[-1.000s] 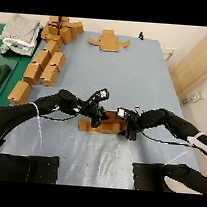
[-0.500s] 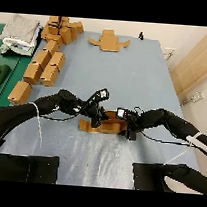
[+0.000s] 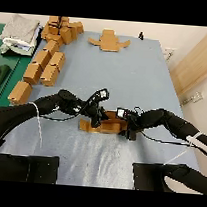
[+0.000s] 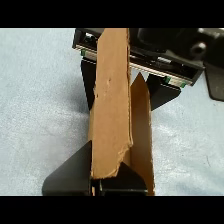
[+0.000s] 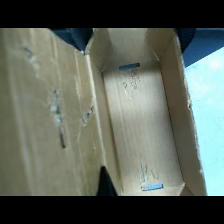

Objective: Fold the box.

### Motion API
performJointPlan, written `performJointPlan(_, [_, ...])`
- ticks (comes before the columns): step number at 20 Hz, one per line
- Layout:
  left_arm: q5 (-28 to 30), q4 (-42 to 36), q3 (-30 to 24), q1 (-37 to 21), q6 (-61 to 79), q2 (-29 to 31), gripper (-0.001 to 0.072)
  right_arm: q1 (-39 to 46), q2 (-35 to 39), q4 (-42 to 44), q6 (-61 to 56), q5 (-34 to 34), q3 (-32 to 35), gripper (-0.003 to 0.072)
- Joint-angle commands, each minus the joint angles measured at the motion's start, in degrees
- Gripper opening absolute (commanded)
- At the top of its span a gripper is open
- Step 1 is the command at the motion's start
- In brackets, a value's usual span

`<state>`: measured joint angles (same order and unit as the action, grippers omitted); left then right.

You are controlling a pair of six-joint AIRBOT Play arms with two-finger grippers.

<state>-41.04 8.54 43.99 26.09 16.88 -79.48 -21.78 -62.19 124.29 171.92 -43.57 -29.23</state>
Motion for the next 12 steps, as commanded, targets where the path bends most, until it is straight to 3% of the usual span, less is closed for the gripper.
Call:
performJointPlan(1, [0.0,-0.2,0.0,0.0,0.04,-0.04,0.0012,0.0,0.0,0.0,0.0,-0.02,0.02,0.06])
performJointPlan(12, [-0.07,-1.9,0.0,0.0,-0.07,-0.04,0.0013,0.0,0.0,0.0,0.0,-0.02,0.02,0.06])
